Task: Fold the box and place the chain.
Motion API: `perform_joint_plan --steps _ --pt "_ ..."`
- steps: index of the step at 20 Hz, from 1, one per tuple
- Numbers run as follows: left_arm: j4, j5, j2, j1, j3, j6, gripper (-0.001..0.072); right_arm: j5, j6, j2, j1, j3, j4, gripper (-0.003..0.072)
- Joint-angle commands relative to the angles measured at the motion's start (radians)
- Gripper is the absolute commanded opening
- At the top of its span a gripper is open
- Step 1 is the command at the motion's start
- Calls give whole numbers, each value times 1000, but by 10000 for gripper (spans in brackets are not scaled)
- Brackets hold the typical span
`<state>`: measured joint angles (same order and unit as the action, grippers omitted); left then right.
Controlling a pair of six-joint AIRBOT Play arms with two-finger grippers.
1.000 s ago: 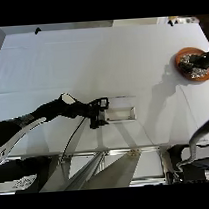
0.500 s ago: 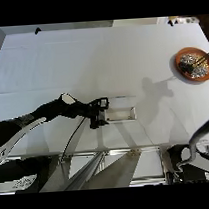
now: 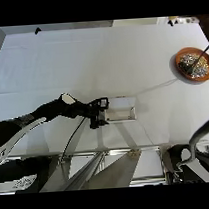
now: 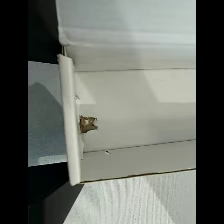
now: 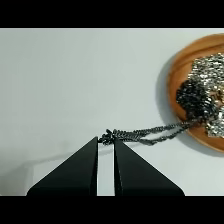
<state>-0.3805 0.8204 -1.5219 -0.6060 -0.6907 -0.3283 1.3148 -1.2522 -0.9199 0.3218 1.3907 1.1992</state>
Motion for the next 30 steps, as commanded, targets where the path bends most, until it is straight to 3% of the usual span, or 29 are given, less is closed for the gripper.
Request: perform_joint_plan --steps 1,7,12,16,22,30 --pt "0 0 1 0 0 0 172 121 31 82 -118 1 -33 17" --pt "0 0 1 0 0 0 172 246 23 153 -319 1 -39 17" --pt "0 0 1 0 0 0 172 303 20 155 -485 -23 -166 16" --pt "0 0 1 0 0 0 172 300 19 156 -586 -80 -164 16" --pt "0 0 1 0 0 0 172 148 20 155 -665 -229 -168 16" --pt "0 0 1 0 0 0 172 -171 57 111 -848 -475 -167 16"
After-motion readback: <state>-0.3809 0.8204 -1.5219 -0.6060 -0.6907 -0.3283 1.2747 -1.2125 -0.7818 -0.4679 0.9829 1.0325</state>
